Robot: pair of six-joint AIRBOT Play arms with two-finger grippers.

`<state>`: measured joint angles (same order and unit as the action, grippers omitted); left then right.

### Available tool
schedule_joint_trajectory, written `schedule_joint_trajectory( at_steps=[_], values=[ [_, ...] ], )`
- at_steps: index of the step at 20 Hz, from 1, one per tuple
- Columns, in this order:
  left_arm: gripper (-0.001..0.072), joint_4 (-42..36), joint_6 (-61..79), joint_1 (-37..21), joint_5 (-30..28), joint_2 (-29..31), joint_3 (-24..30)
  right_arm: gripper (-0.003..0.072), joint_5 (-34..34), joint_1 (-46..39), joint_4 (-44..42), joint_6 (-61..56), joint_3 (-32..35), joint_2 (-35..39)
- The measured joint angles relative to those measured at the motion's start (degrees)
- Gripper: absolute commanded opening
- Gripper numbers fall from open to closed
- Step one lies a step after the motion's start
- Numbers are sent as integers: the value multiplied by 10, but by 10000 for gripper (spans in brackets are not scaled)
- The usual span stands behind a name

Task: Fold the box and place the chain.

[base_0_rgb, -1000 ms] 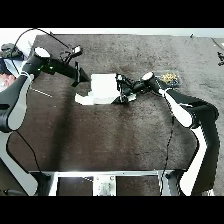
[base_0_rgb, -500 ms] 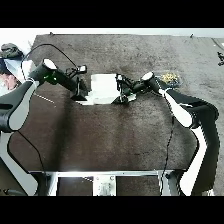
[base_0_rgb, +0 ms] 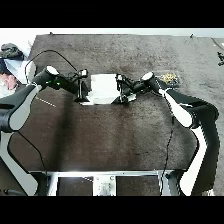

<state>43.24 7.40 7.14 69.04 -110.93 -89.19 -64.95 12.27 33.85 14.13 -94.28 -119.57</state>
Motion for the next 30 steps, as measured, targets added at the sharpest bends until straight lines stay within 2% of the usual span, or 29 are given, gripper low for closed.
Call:
schedule_joint_trajectory(
  at_steps=[4, 5, 6, 7, 11, 12, 13, 16, 18, 30],
  values=[
    [717, 23, 8, 16, -17, 0, 2, 468, 1, 0, 0, 0, 0, 0],
    [653, 28, 12, 20, -19, 0, 2, 468, 1, 0, 0, 0, 0, 0],
    [504, 32, 14, 23, -21, 0, 2, 468, 1, 0, 0, 0, 0, 0],
    [460, 35, 16, 24, -22, 0, 2, 468, 1, 0, 0, 0, 0, 0],
    [458, 40, 19, 28, -21, 0, 2, 468, 2, 0, 0, 0, 0, 0],
    [416, 40, 20, 28, -21, 0, 2, 468, 2, 0, 0, 0, 0, 0],
    [255, 40, 20, 28, -19, 0, 2, 468, 2, 0, 0, 0, 0, 0],
    [234, 40, 21, 28, -10, 0, 2, 468, 3, 0, 0, 0, 0, 0],
    [93, 37, 20, 28, -5, 0, 2, 468, 3, 0, 0, 0, 0, 0],
    [95, -45, 26, 32, -14, -14, 2, 468, 3, 0, 0, 0, 0, 0]
  ],
)
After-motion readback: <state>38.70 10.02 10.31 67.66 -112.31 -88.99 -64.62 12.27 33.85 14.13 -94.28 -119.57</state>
